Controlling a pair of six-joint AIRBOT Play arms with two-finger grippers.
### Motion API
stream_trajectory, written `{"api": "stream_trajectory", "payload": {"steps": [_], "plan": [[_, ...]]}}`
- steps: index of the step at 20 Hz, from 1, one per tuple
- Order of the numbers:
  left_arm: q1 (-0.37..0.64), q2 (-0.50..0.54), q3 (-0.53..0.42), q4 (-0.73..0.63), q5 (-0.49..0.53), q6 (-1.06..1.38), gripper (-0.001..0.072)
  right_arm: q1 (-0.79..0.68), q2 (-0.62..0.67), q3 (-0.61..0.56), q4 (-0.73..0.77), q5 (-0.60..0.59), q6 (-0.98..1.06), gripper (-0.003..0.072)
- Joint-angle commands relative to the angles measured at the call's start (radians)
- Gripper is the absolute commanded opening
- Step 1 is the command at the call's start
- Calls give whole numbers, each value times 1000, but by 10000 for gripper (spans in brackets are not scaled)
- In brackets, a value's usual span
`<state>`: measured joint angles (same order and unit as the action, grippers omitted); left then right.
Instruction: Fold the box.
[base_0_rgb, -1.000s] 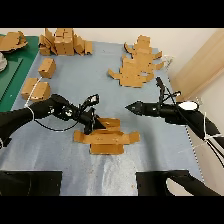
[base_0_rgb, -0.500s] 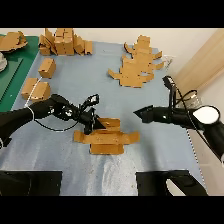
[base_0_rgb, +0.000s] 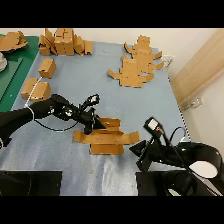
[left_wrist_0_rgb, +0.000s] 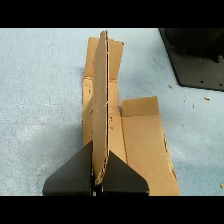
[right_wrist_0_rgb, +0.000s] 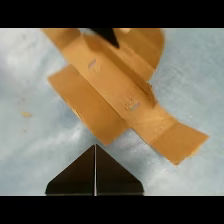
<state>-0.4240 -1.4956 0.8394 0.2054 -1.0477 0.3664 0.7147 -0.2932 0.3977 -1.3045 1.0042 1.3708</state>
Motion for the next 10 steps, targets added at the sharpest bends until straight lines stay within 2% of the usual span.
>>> {"api": "stream_trajectory", "payload": {"steps": [1,3,4,5,6,10], "plan": [[0,-1,1,0,0,0,13,251,-82,-52,-351,-148,-2,3],[0,-1,1,0,0,0,12,357,-200,-52,-378,-227,-115,5],[0,-1,1,0,0,0,12,402,-265,-52,-379,-259,-127,122],[0,-1,1,0,0,0,12,432,-325,-52,-378,-291,-126,295],[0,-1,1,0,0,0,12,452,-381,-51,-375,-327,-126,428],[0,-1,1,0,0,0,13,456,-483,-47,-383,-447,-126,441]]}}
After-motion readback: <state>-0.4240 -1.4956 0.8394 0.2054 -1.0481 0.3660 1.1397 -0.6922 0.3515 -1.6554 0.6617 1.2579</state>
